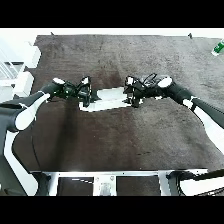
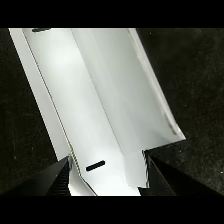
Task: Fold the box and place the chain.
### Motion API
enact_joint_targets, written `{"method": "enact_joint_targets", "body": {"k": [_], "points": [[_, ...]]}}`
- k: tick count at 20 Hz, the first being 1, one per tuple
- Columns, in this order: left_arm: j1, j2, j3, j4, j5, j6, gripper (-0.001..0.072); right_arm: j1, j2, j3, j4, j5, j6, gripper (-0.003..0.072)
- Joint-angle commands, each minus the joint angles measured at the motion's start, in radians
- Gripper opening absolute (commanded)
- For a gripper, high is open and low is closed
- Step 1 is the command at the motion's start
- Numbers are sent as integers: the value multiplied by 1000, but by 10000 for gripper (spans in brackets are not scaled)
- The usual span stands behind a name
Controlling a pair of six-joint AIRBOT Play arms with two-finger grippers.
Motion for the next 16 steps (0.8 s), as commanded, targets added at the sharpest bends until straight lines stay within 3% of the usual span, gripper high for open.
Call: {"method": "enact_joint_targets", "body": {"k": [1,10,16], "points": [[0,0,0,0,0,0,24,-15,-49,63,0,89,-24,557],[0,0,0,0,0,0,23,-58,-148,174,-5,278,-31,557],[0,0,0,0,0,0,24,-50,-175,174,0,294,-10,557]]}}
